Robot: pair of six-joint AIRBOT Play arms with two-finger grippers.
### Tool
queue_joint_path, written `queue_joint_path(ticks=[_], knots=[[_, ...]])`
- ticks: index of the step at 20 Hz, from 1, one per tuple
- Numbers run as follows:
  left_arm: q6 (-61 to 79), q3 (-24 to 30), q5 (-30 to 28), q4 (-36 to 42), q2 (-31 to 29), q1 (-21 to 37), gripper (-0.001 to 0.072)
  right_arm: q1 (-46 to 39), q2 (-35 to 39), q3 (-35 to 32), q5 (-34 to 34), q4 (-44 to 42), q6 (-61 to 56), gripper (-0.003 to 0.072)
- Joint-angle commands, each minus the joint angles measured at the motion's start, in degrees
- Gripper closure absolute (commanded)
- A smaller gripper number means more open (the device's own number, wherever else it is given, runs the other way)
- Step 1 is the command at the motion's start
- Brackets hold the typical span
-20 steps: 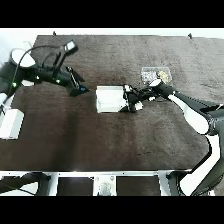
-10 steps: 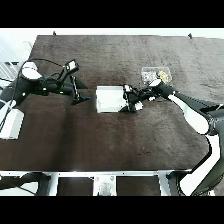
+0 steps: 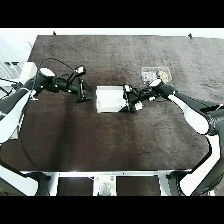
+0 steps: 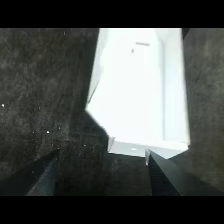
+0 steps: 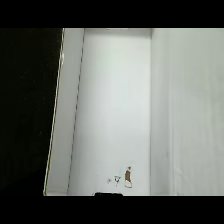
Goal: Fold the box and place the chain.
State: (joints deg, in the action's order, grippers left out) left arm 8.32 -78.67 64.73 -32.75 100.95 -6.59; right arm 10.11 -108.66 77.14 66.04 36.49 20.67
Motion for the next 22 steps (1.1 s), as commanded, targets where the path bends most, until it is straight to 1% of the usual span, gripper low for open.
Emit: queue_joint_path(ticks=[1, 4, 6, 9, 11, 14, 16, 22], knots=[[2.34, -2.40, 0.70, 0.22, 3.54, 0.02, 0.0098, 0.04, 0.00, 0.00, 0.02, -0.02, 0.00, 0.0103], [2.25, -2.40, 0.81, 0.46, 3.45, 0.02, 0.0098, 0.04, 0.00, 0.00, 0.02, 0.00, 0.02, 0.0103], [1.77, -2.38, 4.61, 0.07, 3.39, 0.02, 0.0098, 0.04, 0.00, 0.00, 0.02, -0.02, -0.02, 0.0103], [8.33, -1.92, 6.03, -3.13, 3.61, 0.02, 0.0097, 0.04, 0.00, 0.00, 0.02, -0.02, 0.00, 0.0103], [11.39, -1.86, 7.04, -3.13, 3.61, 0.02, 0.0096, 0.04, 0.00, 0.00, 0.02, -0.02, 0.00, 0.0103], [11.74, -1.84, 7.54, -1.05, 3.61, -0.04, 0.0095, 0.04, 0.00, 0.00, 0.02, -0.02, -0.02, 0.0103], [11.23, -1.38, 6.69, -0.87, 3.74, -0.02, -0.0011, 0.04, 0.00, 0.00, 0.02, -0.02, 0.00, 0.0103], [11.04, -1.40, 6.80, 0.02, 5.81, -0.02, -0.0011, 0.04, 0.00, 0.00, 0.02, -0.02, 0.00, 0.0103]])
